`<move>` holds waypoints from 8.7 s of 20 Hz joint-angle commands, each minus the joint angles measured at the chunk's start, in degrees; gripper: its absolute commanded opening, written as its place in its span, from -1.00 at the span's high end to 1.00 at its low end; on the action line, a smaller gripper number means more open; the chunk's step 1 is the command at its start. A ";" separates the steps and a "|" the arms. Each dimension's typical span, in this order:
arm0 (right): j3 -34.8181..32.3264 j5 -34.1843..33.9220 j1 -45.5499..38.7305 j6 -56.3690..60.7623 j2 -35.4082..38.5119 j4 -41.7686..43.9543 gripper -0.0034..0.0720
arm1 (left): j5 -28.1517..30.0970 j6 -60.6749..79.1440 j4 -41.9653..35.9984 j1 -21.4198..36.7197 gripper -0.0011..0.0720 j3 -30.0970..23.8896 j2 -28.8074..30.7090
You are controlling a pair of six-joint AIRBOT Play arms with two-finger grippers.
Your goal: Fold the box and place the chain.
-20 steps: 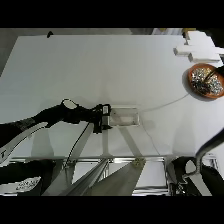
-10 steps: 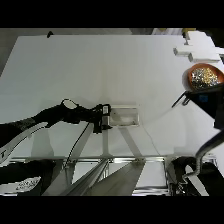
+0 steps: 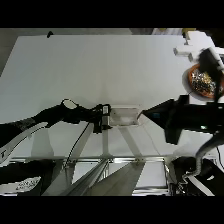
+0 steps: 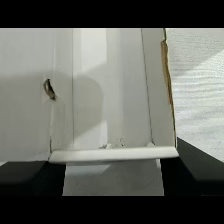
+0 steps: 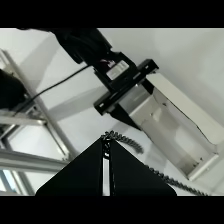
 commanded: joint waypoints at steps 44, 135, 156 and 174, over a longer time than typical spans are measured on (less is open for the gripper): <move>-5.99 -3.76 -12.55 9.46 -18.23 -28.02 0.86 | 0.02 0.02 0.00 0.00 0.60 0.02 -0.02; -12.57 -20.70 9.40 17.90 -10.23 -7.06 0.86 | 0.02 0.02 0.02 0.00 0.60 0.02 -0.02; -12.52 -25.73 9.70 -0.42 -9.27 14.43 0.86 | 0.02 0.00 0.00 0.00 0.60 0.02 -0.02; -13.00 -21.24 9.73 4.74 -16.22 -3.69 0.86 | 0.02 0.02 0.02 0.00 0.60 0.02 -0.02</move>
